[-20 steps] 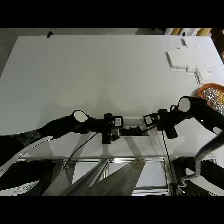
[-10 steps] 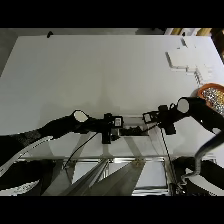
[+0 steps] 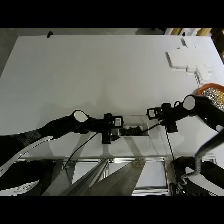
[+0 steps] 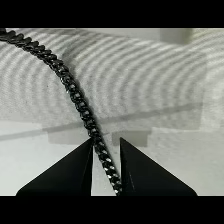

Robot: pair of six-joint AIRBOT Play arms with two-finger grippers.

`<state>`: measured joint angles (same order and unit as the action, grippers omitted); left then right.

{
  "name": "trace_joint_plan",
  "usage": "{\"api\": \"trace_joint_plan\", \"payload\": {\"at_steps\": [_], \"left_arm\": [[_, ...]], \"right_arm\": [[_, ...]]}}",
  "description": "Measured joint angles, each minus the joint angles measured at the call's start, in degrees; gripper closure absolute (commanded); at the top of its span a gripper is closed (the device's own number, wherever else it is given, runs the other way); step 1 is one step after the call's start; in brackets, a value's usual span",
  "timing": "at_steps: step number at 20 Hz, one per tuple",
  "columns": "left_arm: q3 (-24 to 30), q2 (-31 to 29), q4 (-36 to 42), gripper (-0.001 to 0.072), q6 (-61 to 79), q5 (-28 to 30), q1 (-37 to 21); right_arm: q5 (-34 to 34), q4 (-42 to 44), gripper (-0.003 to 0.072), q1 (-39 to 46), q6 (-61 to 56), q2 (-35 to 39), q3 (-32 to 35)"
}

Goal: Fold the box and place the chain.

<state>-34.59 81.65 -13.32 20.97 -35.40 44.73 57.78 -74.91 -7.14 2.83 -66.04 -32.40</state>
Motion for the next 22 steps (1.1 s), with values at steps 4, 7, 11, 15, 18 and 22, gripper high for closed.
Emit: {"api": "trace_joint_plan", "payload": {"at_steps": [4,7,11,15,18,22], "left_arm": [[0.0,0.0,0.0,0.0363,0.0,0.0,0.0],[0.0,0.0,0.0,0.0363,0.0,0.0,0.0],[0.0,0.0,0.0,0.0363,0.0,0.0,0.0],[0.0,0.0,0.0,0.0363,0.0,0.0,0.0],[0.0,0.0,0.0,0.0363,0.0,0.0,0.0],[0.0,0.0,0.0,0.0363,0.0,0.0,0.0]], "right_arm": [[1.0,0.1,0.0669,0.2,0.4,0.0,0.9],[1.3,0.1,0.0669,0.2,0.6,1.4,1.3],[2.4,0.0,0.0669,0.2,0.7,6.0,1.3],[3.3,2.4,0.0668,0.2,0.7,11.1,1.4],[4.1,3.3,0.0516,0.2,0.7,12.8,1.5],[2.6,2.5,0.0497,0.2,1.0,13.5,4.4]]}}
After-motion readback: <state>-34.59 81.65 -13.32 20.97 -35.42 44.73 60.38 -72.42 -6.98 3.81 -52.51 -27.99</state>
